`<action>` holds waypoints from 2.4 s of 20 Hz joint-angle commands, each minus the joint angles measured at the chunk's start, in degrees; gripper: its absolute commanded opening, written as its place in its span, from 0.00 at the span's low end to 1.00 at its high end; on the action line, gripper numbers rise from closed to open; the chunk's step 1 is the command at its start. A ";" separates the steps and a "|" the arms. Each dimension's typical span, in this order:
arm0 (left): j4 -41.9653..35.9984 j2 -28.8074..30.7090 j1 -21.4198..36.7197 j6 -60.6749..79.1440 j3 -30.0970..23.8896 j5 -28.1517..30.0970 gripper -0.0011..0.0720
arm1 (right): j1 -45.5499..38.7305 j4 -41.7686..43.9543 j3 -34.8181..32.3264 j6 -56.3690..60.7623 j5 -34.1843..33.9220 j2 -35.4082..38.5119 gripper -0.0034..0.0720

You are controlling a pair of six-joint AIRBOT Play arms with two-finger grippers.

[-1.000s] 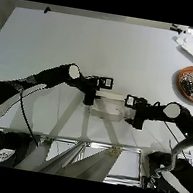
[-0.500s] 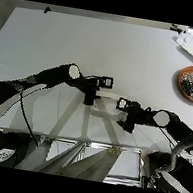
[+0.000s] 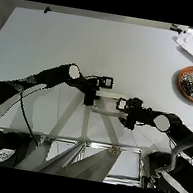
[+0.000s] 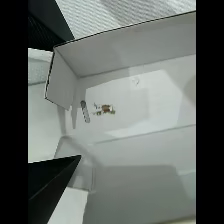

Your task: Fold the box and place the chain.

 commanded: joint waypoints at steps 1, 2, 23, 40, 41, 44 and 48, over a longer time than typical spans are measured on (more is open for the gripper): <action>0.04 0.02 0.02 0.02 0.00 -0.31 0.03 | 0.07 -1.88 0.00 0.22 -2.51 1.51 0.93; 0.04 0.02 0.02 0.02 0.02 -0.33 0.03 | 0.07 -1.95 0.00 0.22 -3.43 1.51 0.93; 0.04 0.02 0.02 0.00 0.00 -0.76 0.03 | 0.07 -2.23 0.00 0.15 -3.43 2.95 0.99; -0.22 0.02 0.02 -0.31 0.00 -0.76 0.03 | -5.51 11.76 0.00 -16.35 -2.58 -1.62 0.98; -0.22 0.02 0.02 -0.92 0.02 -0.76 0.03 | -5.51 11.78 0.00 -17.27 -2.84 -3.15 0.98; -0.17 0.02 0.02 -1.29 0.02 -0.79 0.03 | -5.51 13.92 0.00 -20.52 -4.46 -5.86 0.98; -0.17 0.02 0.02 -1.29 0.02 -0.81 0.03 | -5.51 20.15 0.00 -27.34 -4.55 -6.21 0.98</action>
